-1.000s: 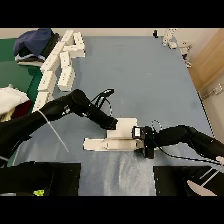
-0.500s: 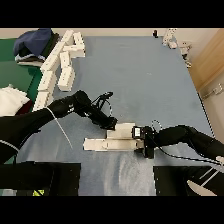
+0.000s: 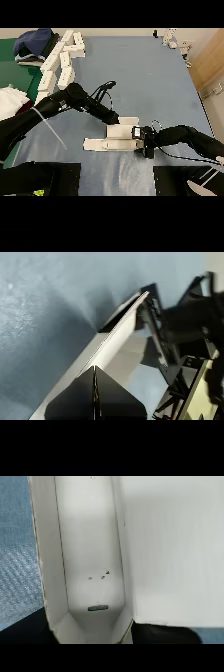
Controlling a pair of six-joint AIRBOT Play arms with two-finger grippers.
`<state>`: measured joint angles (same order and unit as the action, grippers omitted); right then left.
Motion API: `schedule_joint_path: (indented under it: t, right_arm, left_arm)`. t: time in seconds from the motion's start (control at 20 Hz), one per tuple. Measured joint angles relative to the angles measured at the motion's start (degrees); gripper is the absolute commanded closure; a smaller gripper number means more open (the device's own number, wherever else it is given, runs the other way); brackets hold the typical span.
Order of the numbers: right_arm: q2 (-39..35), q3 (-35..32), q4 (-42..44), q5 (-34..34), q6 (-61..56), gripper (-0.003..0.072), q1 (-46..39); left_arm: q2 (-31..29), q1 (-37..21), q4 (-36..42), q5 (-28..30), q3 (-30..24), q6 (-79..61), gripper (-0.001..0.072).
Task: Fold the box.
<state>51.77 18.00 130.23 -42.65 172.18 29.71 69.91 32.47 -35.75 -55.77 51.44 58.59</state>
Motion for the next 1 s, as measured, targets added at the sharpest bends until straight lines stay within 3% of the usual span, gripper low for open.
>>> schedule_joint_path:
  t: [0.2,0.4,0.8,0.85,0.9,1.0]
  right_arm:
    - [0.00,0.00,0.00,0.00,0.00,0.0172,0.00]
    - [0.00,0.00,0.00,0.00,0.00,0.0172,0.00]
    - [0.00,0.00,0.00,-0.02,0.00,0.0172,0.00]
    - [0.00,0.00,0.00,-0.02,0.00,0.0172,0.00]
    - [0.00,0.00,0.00,-0.02,0.00,0.0172,0.00]
    - [0.00,0.00,0.02,-0.02,0.00,0.0172,0.00]
  left_arm:
    - [-7.91,0.00,-1.92,-5.57,-0.15,-2.93,0.0698]
    - [-16.96,1.62,-8.07,-7.98,-4.50,-5.33,0.0698]
    - [-31.61,10.45,-22.10,-3.48,-15.74,-13.55,0.0691]
    - [-32.33,10.80,-23.80,-3.06,-16.52,-15.91,0.0393]
    - [-32.79,10.80,-24.87,-2.38,-17.27,-18.36,0.0015]
    - [-32.94,9.99,-25.77,-0.68,-18.86,-22.93,0.0017]
